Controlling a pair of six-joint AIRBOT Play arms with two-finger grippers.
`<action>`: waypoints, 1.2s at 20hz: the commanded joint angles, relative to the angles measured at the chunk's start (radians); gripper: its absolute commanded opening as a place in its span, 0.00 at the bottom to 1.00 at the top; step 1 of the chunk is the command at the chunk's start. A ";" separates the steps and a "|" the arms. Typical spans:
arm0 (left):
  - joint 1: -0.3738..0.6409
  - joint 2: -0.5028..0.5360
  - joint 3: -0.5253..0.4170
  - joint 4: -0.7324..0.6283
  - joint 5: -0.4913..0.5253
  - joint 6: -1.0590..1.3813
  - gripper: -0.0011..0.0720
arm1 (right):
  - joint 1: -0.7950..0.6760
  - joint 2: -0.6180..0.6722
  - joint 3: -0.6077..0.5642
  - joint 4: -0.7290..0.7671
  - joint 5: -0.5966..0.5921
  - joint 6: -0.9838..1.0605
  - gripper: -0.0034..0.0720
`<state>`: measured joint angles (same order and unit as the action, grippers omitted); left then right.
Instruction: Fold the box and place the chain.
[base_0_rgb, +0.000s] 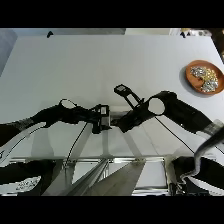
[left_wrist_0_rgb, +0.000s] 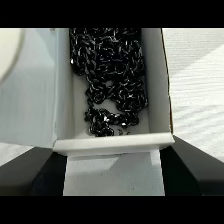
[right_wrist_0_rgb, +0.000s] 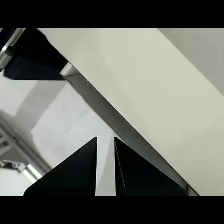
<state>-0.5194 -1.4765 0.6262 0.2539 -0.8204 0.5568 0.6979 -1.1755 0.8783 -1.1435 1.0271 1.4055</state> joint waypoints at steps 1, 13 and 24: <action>0.000 0.001 0.001 0.000 0.001 0.000 0.22 | -0.002 0.085 0.022 0.002 0.071 -0.001 0.22; 0.000 0.001 0.001 0.001 0.000 0.000 0.22 | -0.002 0.121 0.077 -0.303 -0.227 -0.145 0.07; 0.000 0.001 0.001 0.000 0.000 0.000 0.22 | -0.073 -0.029 0.077 -0.128 -0.076 -0.368 0.06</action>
<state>-0.5194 -1.4765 0.6262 0.2543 -0.8204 0.5571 0.6502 -1.1709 0.9546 -1.3506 0.8734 1.0607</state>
